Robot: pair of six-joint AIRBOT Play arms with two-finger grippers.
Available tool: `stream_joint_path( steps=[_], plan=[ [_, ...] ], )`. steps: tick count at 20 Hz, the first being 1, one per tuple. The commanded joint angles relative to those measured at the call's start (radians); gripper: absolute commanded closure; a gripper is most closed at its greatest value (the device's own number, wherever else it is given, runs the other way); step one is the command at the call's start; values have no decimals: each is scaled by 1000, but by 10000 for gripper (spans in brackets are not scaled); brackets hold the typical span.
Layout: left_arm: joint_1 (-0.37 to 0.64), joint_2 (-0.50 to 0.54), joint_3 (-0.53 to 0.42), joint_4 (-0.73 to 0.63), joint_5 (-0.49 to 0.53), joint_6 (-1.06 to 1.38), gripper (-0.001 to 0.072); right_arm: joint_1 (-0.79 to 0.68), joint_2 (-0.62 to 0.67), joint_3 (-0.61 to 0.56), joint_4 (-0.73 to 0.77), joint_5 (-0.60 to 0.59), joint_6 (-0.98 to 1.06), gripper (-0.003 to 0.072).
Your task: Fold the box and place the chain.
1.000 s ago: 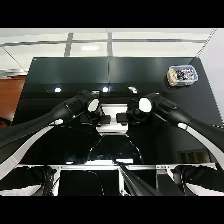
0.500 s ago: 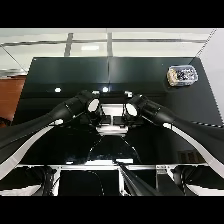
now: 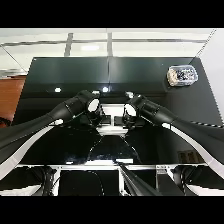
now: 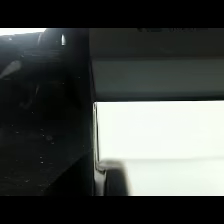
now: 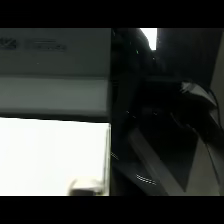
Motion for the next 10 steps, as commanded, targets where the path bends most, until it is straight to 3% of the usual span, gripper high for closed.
stream_joint_path(
  steps=[1, 2, 3, 4, 5, 8, 10],
  plan=[
    [0, 0, 0, 0, -4, 0, 681, 0, -1, 1, 0, -2, 0, 671],
    [0, 0, 0, 0, -4, 0, 681, -2, -1, 2, 0, -3, 0, 668],
    [0, 0, 0, 0, -3, 0, 681, -4, 2, 2, -2, -2, -1, 554],
    [0, 0, 0, 1, -2, 0, 681, -5, 7, 2, -3, -2, -15, 351],
    [0, 0, 0, 1, -2, 0, 681, -5, 24, 2, -4, 2, -63, 306],
    [0, 0, 0, 1, -2, 0, 681, -5, 152, 2, -41, 35, -212, 306],
    [1, 0, 0, 1, -2, 0, 681, -5, 295, 1, -284, 95, -258, 306]
  ],
)
